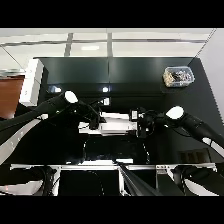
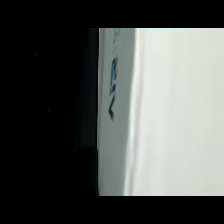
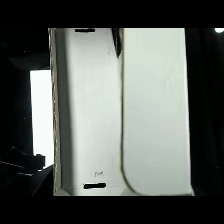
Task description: Fold the box and place the chain.
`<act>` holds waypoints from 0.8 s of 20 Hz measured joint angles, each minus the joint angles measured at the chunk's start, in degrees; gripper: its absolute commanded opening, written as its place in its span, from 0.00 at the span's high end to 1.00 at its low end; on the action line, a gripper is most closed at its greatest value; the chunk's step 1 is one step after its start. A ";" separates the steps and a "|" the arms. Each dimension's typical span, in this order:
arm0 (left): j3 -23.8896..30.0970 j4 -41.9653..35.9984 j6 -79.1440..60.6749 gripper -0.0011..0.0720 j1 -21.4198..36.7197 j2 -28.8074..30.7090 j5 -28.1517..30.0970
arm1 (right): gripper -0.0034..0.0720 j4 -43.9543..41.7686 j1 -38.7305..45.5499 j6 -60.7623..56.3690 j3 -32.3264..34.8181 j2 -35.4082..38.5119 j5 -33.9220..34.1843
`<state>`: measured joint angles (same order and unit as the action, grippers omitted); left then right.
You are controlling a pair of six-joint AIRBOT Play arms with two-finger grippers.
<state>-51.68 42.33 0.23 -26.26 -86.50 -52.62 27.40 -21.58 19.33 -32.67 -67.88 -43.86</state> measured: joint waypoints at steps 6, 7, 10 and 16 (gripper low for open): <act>0.00 -0.11 0.13 0.95 -0.02 -0.02 1.03 | 0.03 -0.57 0.00 2.60 0.00 -2.84 -0.24; 0.00 -0.15 0.13 0.95 -0.02 -0.02 1.03 | 0.03 -0.55 0.00 2.78 0.00 -3.15 -0.15; 0.00 -0.28 0.15 0.95 -0.02 0.00 1.09 | 0.03 -0.55 0.00 3.02 0.00 -4.22 0.52; 0.00 -0.20 0.17 0.95 -0.02 0.00 1.14 | 0.03 -0.50 0.00 3.21 0.00 -5.51 1.01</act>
<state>-51.68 42.13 0.40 -26.28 -86.50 -51.48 26.89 -21.58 22.55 -32.67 -73.38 -42.85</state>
